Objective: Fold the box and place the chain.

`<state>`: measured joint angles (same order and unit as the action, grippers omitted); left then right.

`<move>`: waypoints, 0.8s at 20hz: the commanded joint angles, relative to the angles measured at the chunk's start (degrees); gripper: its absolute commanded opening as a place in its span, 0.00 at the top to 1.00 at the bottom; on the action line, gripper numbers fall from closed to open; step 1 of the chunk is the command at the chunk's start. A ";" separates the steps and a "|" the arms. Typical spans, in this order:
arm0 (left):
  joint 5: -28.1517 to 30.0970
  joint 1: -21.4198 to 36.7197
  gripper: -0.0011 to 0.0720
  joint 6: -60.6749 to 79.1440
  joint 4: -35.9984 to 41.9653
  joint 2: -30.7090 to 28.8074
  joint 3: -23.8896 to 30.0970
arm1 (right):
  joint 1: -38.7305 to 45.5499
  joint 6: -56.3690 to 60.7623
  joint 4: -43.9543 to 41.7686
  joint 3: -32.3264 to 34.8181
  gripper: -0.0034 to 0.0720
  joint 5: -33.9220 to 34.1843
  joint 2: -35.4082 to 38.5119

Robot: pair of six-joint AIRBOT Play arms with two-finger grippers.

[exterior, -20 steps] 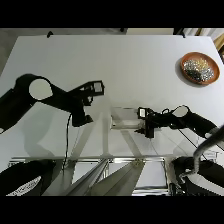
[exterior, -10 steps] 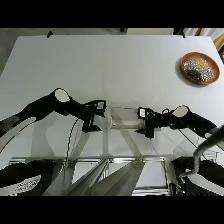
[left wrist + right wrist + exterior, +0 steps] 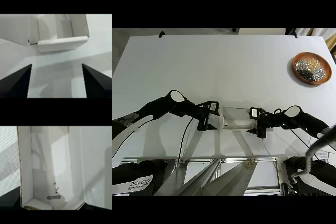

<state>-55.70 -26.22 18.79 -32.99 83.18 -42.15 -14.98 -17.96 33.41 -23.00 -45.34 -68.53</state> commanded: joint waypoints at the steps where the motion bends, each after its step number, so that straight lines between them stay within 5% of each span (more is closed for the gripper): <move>1: 2.27 -1.99 0.01 0.50 1.44 0.22 -0.15 | 0.00 0.00 -0.02 0.02 0.50 -0.07 0.02; 16: 3.82 -5.38 0.01 0.50 6.01 3.19 -0.22 | 0.00 0.02 0.00 0.02 0.50 -0.09 0.02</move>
<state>-52.05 -31.31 19.29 -27.14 86.26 -42.33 -14.98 -17.96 33.43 -23.00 -45.43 -68.53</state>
